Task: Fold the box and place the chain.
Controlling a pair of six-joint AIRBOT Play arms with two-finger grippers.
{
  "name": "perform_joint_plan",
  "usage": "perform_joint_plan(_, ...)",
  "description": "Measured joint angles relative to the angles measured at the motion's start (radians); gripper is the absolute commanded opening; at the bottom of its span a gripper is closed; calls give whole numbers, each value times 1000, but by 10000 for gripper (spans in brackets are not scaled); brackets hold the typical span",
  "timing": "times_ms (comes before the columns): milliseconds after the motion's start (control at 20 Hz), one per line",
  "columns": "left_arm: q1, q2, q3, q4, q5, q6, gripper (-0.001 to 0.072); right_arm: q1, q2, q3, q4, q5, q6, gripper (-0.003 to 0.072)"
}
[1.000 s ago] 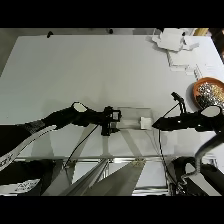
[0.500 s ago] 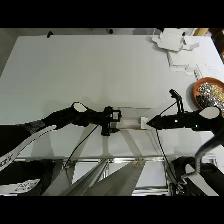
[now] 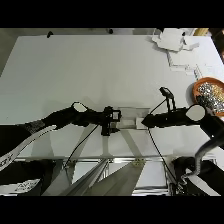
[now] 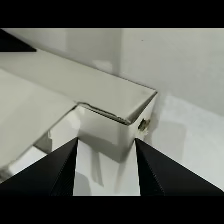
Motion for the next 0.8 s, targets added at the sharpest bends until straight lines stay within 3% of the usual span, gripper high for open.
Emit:
perform_joint_plan(250, 0, 0, 0, 0, 0, 0, 389, 169, -101, 97, -229, 10, 325, 406)
perform_joint_plan(550, 0, 0, 0, 0, 1, -2, 389, 298, -245, 213, -402, 60, 581, 401)
perform_joint_plan(800, 0, 0, 0, 0, 0, 0, 389, 348, -320, 240, -478, 106, 717, 326)
